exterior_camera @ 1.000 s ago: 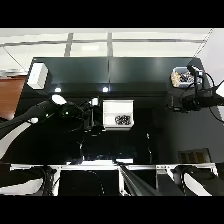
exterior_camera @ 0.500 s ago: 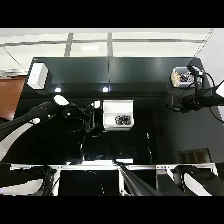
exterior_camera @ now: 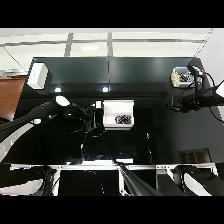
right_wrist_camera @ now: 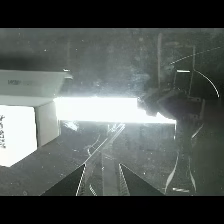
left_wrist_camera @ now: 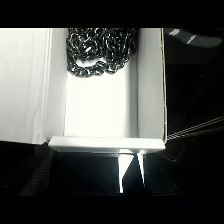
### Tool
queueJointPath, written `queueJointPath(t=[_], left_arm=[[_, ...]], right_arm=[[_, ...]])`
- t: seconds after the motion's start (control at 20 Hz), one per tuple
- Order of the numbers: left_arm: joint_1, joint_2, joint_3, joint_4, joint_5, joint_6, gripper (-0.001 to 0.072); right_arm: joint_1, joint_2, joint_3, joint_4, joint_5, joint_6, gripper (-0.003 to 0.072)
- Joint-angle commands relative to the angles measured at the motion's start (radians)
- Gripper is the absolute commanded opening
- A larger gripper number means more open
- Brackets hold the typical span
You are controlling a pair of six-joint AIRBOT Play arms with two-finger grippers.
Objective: Fold the box and place the chain.
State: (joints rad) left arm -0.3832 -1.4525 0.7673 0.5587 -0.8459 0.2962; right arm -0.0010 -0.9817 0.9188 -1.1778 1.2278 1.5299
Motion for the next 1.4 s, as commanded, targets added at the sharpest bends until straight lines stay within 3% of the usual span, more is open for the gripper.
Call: queueJointPath(t=[0.0,0.45,0.55,0.65,0.85,0.9,0.95,1.15,1.25,1.35], left_arm=[[-0.001,-0.001,0.001,-0.002,0.007,-0.004,0.0709],[-0.057,-0.001,0.001,-0.002,0.08,0.003,0.0705],[-0.057,-0.002,0.001,0.001,0.079,0.003,0.0674],[-0.057,-0.002,0.001,0.002,0.075,0.003,0.0402],[-0.058,-0.002,0.001,0.002,0.076,0.003,0.0384],[-0.058,-0.002,0.001,0.002,0.076,0.003,0.0384],[-0.058,-0.002,0.001,0.002,0.075,0.003,0.0384],[-0.058,-0.002,0.001,0.001,0.076,0.002,0.0385],[-0.058,-0.002,0.001,0.002,0.076,0.003,0.0385],[-0.058,-0.002,0.001,0.002,0.076,0.003,0.0386]], right_arm=[[0.001,0.0,0.0,0.0,-0.002,0.0,0.0254],[0.001,0.0,0.0,0.0,-0.002,0.0,0.0255],[0.001,0.0,0.0,0.0,-0.002,0.0,0.0254],[0.001,0.0,0.0,0.0,-0.005,0.0,0.0255],[0.044,-0.003,-0.032,0.0,-0.119,-0.004,0.0256],[0.069,-0.015,-0.034,0.017,-0.176,-0.005,0.0345],[0.099,-0.032,-0.034,0.069,-0.232,-0.027,0.0696],[0.207,-0.174,-0.033,0.522,-0.472,-0.436,0.0712],[0.243,-0.252,-0.032,0.627,-0.56,-0.602,0.0711],[0.263,-0.308,-0.024,0.646,-0.539,-0.68,0.0706]])
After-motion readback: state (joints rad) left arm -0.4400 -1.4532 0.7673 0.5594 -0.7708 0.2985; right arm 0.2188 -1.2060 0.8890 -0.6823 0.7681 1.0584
